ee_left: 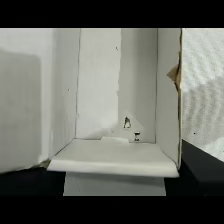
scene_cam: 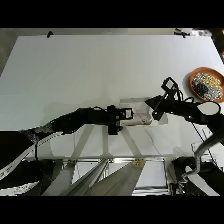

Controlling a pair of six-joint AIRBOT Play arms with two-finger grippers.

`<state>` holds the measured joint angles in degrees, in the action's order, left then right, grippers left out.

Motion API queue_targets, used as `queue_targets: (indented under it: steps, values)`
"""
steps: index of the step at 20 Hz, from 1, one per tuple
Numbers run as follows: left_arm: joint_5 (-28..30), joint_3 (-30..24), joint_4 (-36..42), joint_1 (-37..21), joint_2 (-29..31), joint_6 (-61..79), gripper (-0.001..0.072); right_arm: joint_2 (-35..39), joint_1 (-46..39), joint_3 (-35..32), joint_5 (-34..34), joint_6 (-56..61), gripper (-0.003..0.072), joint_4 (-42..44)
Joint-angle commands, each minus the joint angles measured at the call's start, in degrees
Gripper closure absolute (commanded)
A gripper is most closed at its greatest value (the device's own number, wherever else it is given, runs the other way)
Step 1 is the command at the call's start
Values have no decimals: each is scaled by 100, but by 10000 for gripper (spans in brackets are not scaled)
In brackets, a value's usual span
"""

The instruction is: Fold the box and place the chain.

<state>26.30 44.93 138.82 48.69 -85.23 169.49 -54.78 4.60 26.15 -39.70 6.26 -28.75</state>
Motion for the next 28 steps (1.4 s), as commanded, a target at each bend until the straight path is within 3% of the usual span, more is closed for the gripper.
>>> queue_targets:
  steps: [1, 9, 16, 18, 21, 24, 26, 28]
  values:
    - [2, -2, -2, -2, 4, 2, 576, -824, -2, 4, 479, 350, 674, 7]
    - [2, -2, -2, -2, 4, 2, 576, -1067, -2, 4, -50, 444, 674, -114]
    - [2, -2, -2, -2, 4, 2, 576, -181, -4, 358, -535, 868, 674, -177]
    - [2, -2, -2, -2, 4, 2, 576, 286, -4, 503, -614, 896, 676, -669]
    - [2, -2, -2, -2, 4, 2, 576, 984, -2, 533, -885, 824, 677, -2415]
    - [2, -2, -2, -2, 4, 2, 576, 1259, -4, 533, -1794, 828, 676, -4269]
    - [2, -2, -2, -2, 4, 2, 576, 1180, -2, 527, -2367, 732, 674, -4758]
    - [2, -2, -2, -2, 4, 2, 576, 990, -2, 525, -2704, -243, 674, -4710]
